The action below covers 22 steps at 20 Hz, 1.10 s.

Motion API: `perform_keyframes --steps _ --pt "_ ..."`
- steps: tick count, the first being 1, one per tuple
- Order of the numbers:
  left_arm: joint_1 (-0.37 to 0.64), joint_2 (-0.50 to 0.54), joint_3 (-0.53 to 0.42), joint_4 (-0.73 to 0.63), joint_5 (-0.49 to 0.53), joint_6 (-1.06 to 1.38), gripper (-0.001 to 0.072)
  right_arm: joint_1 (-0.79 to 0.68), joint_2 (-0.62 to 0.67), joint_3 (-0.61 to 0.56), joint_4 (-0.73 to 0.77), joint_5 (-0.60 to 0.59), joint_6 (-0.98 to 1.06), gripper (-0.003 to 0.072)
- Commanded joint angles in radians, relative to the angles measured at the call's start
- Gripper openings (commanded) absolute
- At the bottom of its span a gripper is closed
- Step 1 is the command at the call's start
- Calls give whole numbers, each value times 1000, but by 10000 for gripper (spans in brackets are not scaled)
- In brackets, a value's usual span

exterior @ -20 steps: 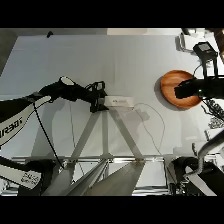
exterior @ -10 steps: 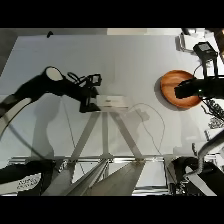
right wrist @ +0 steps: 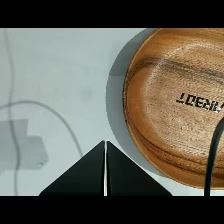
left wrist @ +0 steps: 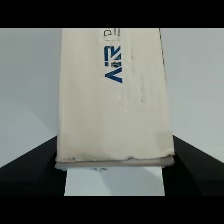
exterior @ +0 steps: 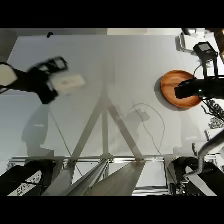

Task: Fold the box and place the chain.

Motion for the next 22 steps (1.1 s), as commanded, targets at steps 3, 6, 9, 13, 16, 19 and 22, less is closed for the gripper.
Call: perform_keyframes --steps 3,6,9,13,16,19,22 --pt "269 31 -101 -320 429 -187 1 0 1 0 0 0 0 9" --pt "268 27 -285 -315 676 -247 1 0 1 0 0 0 0 9" --pt "257 -17 -452 -312 799 -244 4 0 1 0 0 -3 0 9" --pt "259 -138 -517 -259 796 -244 27 0 1 0 0 -3 0 9" --pt "259 -187 -517 -226 795 -244 428 -1 1 0 0 -3 0 9" --pt "259 -161 -515 -225 786 -244 704 -1 1 0 0 -3 0 9" --pt "259 -74 -515 -225 760 -244 703 0 1 0 0 -3 0 9"
